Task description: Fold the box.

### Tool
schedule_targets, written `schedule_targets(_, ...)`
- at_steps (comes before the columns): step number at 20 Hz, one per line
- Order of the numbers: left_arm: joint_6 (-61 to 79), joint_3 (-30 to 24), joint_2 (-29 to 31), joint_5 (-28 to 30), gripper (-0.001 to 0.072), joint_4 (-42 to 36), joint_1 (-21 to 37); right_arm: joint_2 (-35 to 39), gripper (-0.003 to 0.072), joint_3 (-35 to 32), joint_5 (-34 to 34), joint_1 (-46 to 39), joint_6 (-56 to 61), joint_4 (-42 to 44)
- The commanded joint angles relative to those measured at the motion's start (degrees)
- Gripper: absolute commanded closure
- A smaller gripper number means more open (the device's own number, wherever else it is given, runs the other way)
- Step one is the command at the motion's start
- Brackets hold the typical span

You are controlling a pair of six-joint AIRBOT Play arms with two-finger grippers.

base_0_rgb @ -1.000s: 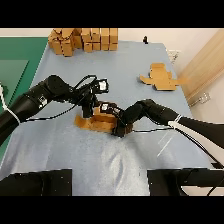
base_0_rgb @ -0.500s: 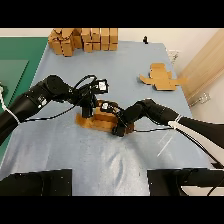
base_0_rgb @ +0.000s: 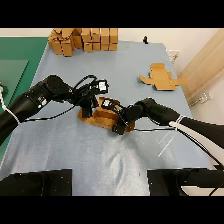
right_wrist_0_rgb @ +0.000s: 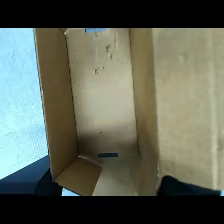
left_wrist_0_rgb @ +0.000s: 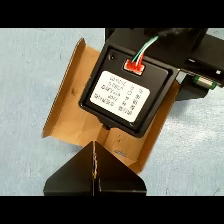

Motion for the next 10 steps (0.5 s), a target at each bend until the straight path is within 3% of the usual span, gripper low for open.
schedule_targets(1, 0.0, 0.0, 0.0, -0.3, 0.0695, 0.3, 0.0, -0.6, 0.0182, -0.2, 0.3, 0.2, 0.9, -0.5)
schedule_targets(3, 0.1, 0.0, -0.1, 0.1, 0.0695, 0.3, 0.0, -0.8, 0.0333, -0.2, 0.3, 0.2, -0.5, 0.1)
schedule_targets(4, 0.2, 0.0, -0.3, 0.3, 0.0695, 0.3, 0.1, -0.9, 0.0448, -0.2, 0.3, 0.2, -2.6, 0.2)
schedule_targets(5, 0.2, 0.0, -0.5, 0.2, 0.0695, 0.3, 0.3, -1.0, 0.0496, -0.2, 0.3, 0.1, -5.6, 0.2)
schedule_targets(7, 0.2, 0.0, -0.5, 0.0, 0.0695, 0.3, 0.9, -1.0, 0.0498, -0.2, 0.2, 0.1, -12.5, 2.3)
schedule_targets(10, 0.3, 0.0, -0.5, -0.1, 0.0695, 0.2, 2.4, -1.0, 0.0597, -0.2, 0.2, 0.1, -23.4, 8.1)
